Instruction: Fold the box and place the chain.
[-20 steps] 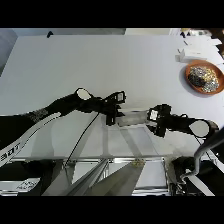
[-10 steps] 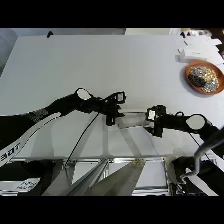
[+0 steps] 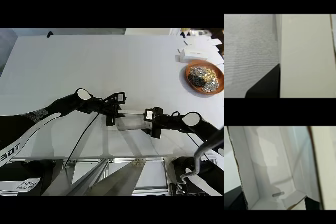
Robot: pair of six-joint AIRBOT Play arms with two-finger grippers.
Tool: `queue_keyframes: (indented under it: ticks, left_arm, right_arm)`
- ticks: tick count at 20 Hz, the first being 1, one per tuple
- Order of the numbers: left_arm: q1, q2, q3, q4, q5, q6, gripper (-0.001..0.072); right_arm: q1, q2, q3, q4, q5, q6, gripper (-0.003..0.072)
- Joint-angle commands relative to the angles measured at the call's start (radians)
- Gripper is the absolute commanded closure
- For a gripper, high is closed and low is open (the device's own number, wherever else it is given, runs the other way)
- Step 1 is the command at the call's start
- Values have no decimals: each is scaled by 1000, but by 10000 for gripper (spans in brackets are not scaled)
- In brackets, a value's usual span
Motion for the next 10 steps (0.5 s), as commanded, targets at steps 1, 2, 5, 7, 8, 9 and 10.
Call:
queue_keyframes:
  ticks: [1, 2, 5, 7, 8, 9, 10]
  left_arm:
    - [0, 0, 0, -1, 4, -2, 701]
    - [0, 0, 0, -1, 4, -2, 701]
    - [0, 0, 0, -1, 4, -2, 701]
    - [0, 0, 0, -1, 4, -2, 701]
    - [0, 0, 0, -1, 4, -2, 701]
    - [0, 0, 0, -1, 4, -2, 701]
    - [0, 0, 0, -1, 4, -2, 701]
  right_arm:
    - [-34, -32, 1, 79, 34, -70, -5]
    - [-59, -38, 1, 105, 52, -98, -4]
    - [-94, -39, 1, 108, 66, -112, -2]
    - [-94, -43, 1, 123, 80, -133, -1]
    - [-94, -47, 1, 132, 81, -133, 0]
    - [-94, -50, 1, 132, 82, -145, 1]
    - [-94, -53, 1, 133, 84, -156, 1]
